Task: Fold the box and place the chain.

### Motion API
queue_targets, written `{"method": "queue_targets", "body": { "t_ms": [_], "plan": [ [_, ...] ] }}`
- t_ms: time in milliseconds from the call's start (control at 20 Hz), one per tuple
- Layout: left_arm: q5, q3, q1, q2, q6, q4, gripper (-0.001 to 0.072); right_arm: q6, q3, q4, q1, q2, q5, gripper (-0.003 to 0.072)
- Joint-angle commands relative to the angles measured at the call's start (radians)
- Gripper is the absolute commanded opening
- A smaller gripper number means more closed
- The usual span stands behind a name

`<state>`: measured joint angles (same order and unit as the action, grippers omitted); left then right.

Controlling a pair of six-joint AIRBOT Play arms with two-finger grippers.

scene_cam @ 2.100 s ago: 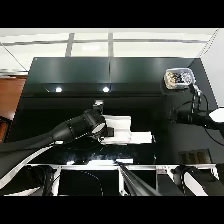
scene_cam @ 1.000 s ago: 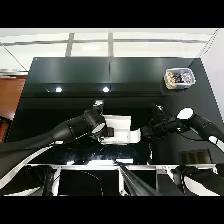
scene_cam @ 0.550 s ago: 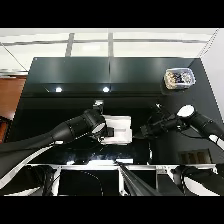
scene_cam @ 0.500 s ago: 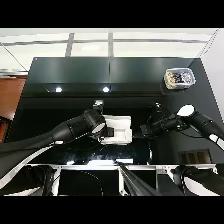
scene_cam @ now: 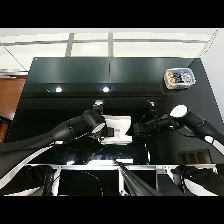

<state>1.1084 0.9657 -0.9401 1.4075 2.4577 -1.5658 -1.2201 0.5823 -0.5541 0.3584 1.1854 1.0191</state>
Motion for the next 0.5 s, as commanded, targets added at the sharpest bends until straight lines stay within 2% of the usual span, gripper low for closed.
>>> {"method": "queue_targets", "body": {
  "t_ms": [0, 200, 400, 450],
  "plan": [
    [0.001, 0.001, 0.000, 0.000, 0.000, 0.000, 0.0026, -0.200, 0.027, -0.124, 0.115, -0.001, -0.101, 0.0558],
    [0.001, 0.001, 0.000, 0.000, 0.000, 0.000, 0.0026, -0.441, 0.079, -0.378, 0.217, -0.001, -0.113, 0.0558],
    [0.000, 0.001, 0.000, 0.000, 0.000, 0.000, 0.0026, -0.642, 0.100, -0.497, 0.270, -0.001, -0.142, 0.0549],
    [0.000, 0.001, 0.000, 0.000, 0.000, 0.000, 0.0026, -0.676, 0.107, -0.531, 0.286, -0.001, -0.141, 0.0457]
  ]
}}
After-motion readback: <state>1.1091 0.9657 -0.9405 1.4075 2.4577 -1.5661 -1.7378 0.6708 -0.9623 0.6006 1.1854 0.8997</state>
